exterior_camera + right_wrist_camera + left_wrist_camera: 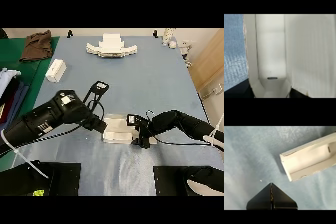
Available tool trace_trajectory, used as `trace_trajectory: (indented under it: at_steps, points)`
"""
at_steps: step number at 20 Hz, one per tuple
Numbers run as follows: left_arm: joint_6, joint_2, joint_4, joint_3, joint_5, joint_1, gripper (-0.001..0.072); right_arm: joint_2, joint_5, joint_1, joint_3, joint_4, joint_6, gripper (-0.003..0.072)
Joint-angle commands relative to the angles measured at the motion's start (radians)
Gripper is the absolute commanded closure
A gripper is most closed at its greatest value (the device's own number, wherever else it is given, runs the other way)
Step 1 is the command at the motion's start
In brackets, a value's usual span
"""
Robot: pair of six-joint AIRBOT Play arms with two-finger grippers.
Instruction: Fold the box.
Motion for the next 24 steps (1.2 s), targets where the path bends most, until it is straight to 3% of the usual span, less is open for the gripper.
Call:
trace_trajectory:
  at_steps: [1, 3, 4, 5, 6, 8, 10, 16, 18, 24]
  points:
    - [0.623, 0.101, -0.207, -0.111, 0.098, 0.175, 0.0694, -0.001, 0.0, 0.0, 0.0, -0.003, 0.0, 0.0136]
    - [1.07, 0.156, -0.422, -0.219, 0.132, 0.316, 0.0693, -0.001, 0.0, 0.0, 0.0, -0.003, 0.0, 0.0136]
    - [1.25, 0.173, -0.525, -0.275, 0.137, 0.38, 0.0629, -0.001, 0.0, 0.0, 0.0, -0.003, 0.0, 0.0136]
    - [1.394, 0.182, -0.604, -0.327, 0.155, 0.429, 0.0244, -0.001, 0.0, 0.0, 0.0, -0.003, 0.0, 0.0136]
    - [1.533, 0.19, -0.655, -0.389, 0.227, 0.451, 0.0019, -0.001, 0.0, 0.0, 0.0, -0.003, 0.0, 0.0136]
    - [1.73, 0.188, -0.765, -0.488, 0.373, 0.472, 0.0018, -0.001, 0.0, 0.0, 0.0, -0.003, 0.0, 0.0137]
    - [1.934, 0.168, -0.882, -0.55, 0.449, 0.472, 0.0018, -0.001, 0.0, -0.001, 0.0, -0.007, 0.0, 0.0136]
    - [2.179, 0.011, -1.028, -0.56, 0.472, 0.471, 0.0018, -0.001, 0.0, -0.001, 0.0, -0.006, 0.0, 0.0136]
    - [2.187, -0.023, -1.056, -0.554, 0.513, 0.471, 0.0018, -0.001, 0.0, -0.001, 0.0, -0.007, 0.0, 0.0136]
    - [2.189, -0.073, -1.086, -0.51, 0.464, 0.47, 0.0017, -0.001, 0.0, -0.001, 0.0, -0.006, 0.0, 0.0136]
